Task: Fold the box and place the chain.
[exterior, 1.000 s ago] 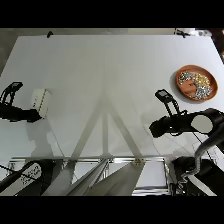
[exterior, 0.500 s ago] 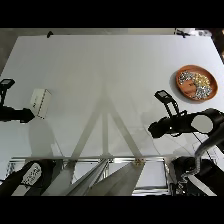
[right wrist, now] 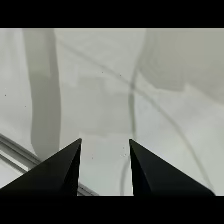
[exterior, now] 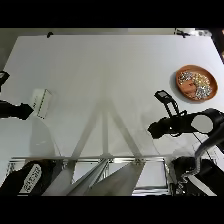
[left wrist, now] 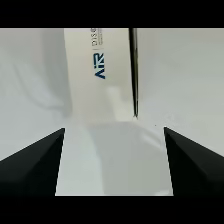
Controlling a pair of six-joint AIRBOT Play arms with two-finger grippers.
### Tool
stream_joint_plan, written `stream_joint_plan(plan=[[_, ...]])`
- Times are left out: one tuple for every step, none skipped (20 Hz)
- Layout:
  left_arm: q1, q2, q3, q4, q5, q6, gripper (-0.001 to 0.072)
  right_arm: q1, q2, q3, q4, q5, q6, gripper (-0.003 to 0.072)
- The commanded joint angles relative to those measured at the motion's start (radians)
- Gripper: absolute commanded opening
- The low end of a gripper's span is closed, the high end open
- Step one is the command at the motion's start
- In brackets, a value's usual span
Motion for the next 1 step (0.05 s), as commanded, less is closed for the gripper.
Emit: stream_joint_plan(plan=[[-0.035, 0.005, 0.0, -0.002, 0.006, -0.001, 0.0694, 0.0, 0.001, 0.0, 0.001, 0.001, 0.0, 0.0338]])
